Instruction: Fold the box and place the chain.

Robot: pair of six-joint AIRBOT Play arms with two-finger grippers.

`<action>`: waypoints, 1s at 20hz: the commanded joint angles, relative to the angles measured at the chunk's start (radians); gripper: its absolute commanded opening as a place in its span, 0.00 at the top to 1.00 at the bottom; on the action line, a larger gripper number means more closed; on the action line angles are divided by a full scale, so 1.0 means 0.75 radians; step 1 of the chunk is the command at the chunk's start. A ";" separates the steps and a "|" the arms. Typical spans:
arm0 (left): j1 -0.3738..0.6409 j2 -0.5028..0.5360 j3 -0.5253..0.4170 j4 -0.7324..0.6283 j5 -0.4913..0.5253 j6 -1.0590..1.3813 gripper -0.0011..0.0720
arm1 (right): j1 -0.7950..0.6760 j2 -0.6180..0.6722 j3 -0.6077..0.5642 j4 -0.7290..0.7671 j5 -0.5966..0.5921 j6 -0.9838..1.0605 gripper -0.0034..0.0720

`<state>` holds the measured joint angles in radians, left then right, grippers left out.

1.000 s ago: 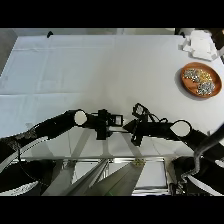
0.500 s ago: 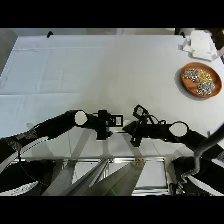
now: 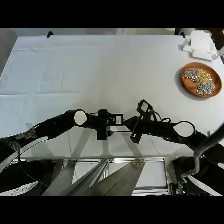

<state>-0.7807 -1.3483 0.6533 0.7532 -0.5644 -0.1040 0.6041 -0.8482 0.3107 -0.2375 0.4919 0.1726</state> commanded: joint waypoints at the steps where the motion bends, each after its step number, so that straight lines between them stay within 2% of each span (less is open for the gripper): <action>1: 0.000 -0.001 -0.001 0.005 -0.002 0.004 0.51 | -0.026 0.143 0.015 -0.363 -0.041 0.426 0.93; 3: 0.000 -0.001 -0.001 0.005 -0.002 0.004 0.51 | -0.103 0.244 0.041 -0.692 0.079 0.788 0.93; 5: 0.000 -0.001 -0.001 0.005 -0.002 0.004 0.51 | -0.221 0.318 0.098 -1.021 0.290 1.106 0.94; 8: 0.000 -0.001 -0.001 0.005 -0.002 0.004 0.51 | -0.433 0.307 0.230 -1.389 0.655 1.335 0.94; 11: 0.000 -0.001 -0.001 0.005 -0.002 0.004 0.51 | -0.674 0.236 0.281 -1.530 0.908 1.395 0.94; 14: 0.000 -0.001 -0.001 0.005 -0.002 0.004 0.51 | -0.891 0.070 0.280 -1.641 1.114 1.412 0.93; 17: 0.000 -0.001 -0.001 0.004 -0.003 0.004 0.51 | -0.984 -0.060 0.279 -1.636 1.114 1.468 0.93; 20: 0.000 -0.001 -0.001 -0.012 -0.030 0.004 0.51 | -0.991 -0.097 0.279 -1.624 1.106 1.487 0.93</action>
<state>-0.7807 -1.3483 0.6533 0.7525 -0.5728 -0.1013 -0.1020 -0.8761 0.5179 -1.4345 1.2839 1.2545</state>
